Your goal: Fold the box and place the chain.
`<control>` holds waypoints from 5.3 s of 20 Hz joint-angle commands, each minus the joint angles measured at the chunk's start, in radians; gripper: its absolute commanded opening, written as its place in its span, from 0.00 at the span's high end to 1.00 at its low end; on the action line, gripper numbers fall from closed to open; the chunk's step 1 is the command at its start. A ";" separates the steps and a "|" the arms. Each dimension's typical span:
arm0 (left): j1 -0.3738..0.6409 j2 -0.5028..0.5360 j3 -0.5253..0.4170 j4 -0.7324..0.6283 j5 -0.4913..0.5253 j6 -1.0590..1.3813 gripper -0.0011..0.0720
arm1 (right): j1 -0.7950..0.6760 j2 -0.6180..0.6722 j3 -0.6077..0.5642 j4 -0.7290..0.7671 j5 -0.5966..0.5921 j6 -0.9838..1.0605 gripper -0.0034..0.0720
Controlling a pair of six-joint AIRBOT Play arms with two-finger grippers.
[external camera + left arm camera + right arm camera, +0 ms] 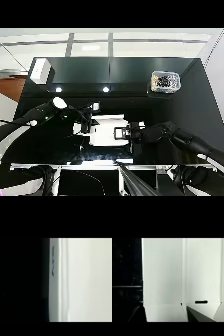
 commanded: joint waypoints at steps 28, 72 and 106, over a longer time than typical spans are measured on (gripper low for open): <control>0.000 -0.001 0.000 0.000 -0.002 -0.001 0.95 | -0.111 0.043 0.117 -0.023 0.094 0.269 0.02; -0.001 0.000 -0.001 -0.002 0.016 -0.019 0.95 | -0.094 0.017 0.065 0.013 0.240 0.154 0.02; -0.040 0.027 -0.003 0.019 0.095 0.005 0.95 | -0.128 -0.132 0.067 0.213 0.110 -0.184 0.03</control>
